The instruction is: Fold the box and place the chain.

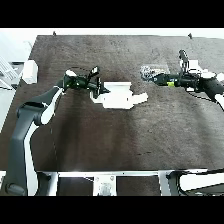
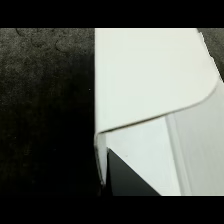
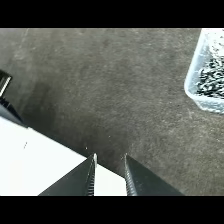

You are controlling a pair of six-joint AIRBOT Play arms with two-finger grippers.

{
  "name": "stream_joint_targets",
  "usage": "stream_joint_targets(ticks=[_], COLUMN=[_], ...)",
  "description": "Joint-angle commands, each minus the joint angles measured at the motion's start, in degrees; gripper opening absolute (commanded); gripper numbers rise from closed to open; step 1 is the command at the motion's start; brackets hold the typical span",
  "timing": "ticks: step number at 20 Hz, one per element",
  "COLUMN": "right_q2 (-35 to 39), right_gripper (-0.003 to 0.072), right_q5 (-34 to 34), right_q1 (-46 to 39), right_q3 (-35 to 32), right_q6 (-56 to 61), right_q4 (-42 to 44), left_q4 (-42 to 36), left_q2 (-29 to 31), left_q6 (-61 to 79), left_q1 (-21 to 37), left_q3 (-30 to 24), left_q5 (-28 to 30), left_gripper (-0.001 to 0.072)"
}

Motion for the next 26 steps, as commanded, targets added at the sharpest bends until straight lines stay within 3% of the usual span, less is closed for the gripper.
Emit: stream_joint_targets(ticks=[1, 5, 7, 9, 11, 12, 13, 16, 22, 26], right_q2=[5.1, 14.3, 16.2, 16.2, 16.2, 16.1, 16.1, 15.7, 9.8, 9.0], right_gripper=[0.0247, 0.0254, 0.0338, 0.0507, 0.0513, 0.0593, 0.0619, 0.0619, 0.0619, 0.0619], right_q5=[1.0, 3.0, 3.0, 1.6, -2.2, -3.3, -3.2, -5.3, -9.7, -16.2], right_q1=[0.1, 1.5, 4.1, 6.8, 9.3, 10.4, 11.2, 14.2, 18.6, 20.9], right_q3=[-4.7, -15.5, -19.5, -22.4, -24.2, -24.8, -25.2, -25.3, -25.3, -25.3], right_q6=[-3.9, -16.6, -26.2, -33.5, -39.9, -44.3, -51.1, -60.9, -64.5, -64.5], right_q4=[0.1, 4.0, 3.9, 3.9, 3.9, 3.8, 3.2, 2.4, -0.6, -0.6], left_q4=[0.1, -0.1, 0.0, 0.0, -0.1, -0.1, -0.1, -0.1, -0.1, 0.0], left_q2=[-0.1, -0.1, -0.1, -0.1, -0.1, -0.1, -0.1, -0.1, -0.1, -0.1], left_q6=[0.0, 0.0, 0.0, 0.0, 0.1, 0.1, 0.1, 0.1, 0.1, 0.1], left_q1=[0.0, 0.0, 0.0, 0.0, 0.0, 0.0, 0.0, 0.0, 0.0, 0.0], left_q3=[0.0, 0.0, 0.0, 0.0, 0.0, 0.0, 0.0, 0.0, 0.0, 0.0], left_q5=[0.0, -0.1, -0.1, -0.1, 0.1, 0.1, 0.1, 0.1, 0.1, 0.1], left_gripper=[0.0023, 0.0022, 0.0023, 0.0022, 0.0023, 0.0023, 0.0023, 0.0023, 0.0023, 0.0023])
